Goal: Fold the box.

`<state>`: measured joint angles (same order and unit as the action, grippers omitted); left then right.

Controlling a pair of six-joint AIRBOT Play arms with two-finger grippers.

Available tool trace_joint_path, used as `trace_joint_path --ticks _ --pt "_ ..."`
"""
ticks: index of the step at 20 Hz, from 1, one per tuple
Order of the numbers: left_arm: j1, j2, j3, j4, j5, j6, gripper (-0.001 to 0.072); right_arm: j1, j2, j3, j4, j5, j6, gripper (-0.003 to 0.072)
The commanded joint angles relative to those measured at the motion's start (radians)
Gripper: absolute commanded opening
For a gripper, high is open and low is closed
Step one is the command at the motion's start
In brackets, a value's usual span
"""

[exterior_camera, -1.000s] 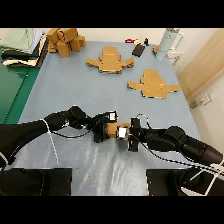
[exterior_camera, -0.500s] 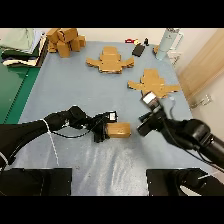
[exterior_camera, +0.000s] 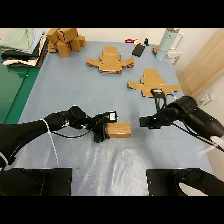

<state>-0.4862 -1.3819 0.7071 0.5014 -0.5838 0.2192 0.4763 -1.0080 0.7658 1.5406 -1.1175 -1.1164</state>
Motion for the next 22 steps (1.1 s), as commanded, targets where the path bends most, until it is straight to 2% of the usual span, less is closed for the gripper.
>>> trace_joint_path --ticks 1,5,8,10,13,16,19,22 --pt "0.000 0.000 0.000 0.000 0.000 0.000 0.0486 -0.009 -0.109 0.023 0.166 -0.031 0.016 0.0006" --pt "0.002 0.008 0.003 0.000 -0.002 -0.013 0.0486 -0.010 -0.121 0.023 0.173 -0.024 0.016 0.0006" --pt "0.029 0.096 0.003 0.031 -0.002 -0.142 0.0486 -0.010 -0.121 0.023 0.178 -0.025 0.016 0.0006" --pt "0.078 0.174 0.003 0.140 -0.001 -0.269 0.0486 -0.010 -0.121 0.023 0.177 -0.024 0.016 0.0006" --pt "0.222 0.255 0.003 0.292 0.024 -0.502 0.0486 -0.009 -0.121 0.023 0.177 -0.024 0.016 0.0005" --pt "0.436 0.249 0.003 0.347 0.098 -0.711 0.0486 -0.010 -0.121 0.023 0.177 -0.025 0.016 0.0006" --pt "0.654 0.209 0.003 0.349 0.149 -0.733 0.0486 -0.010 -0.121 0.023 0.177 -0.025 0.016 0.0006" --pt "0.808 0.179 0.003 0.349 0.154 -0.733 0.0486 -0.010 -0.121 0.023 0.177 -0.025 0.016 0.0005"
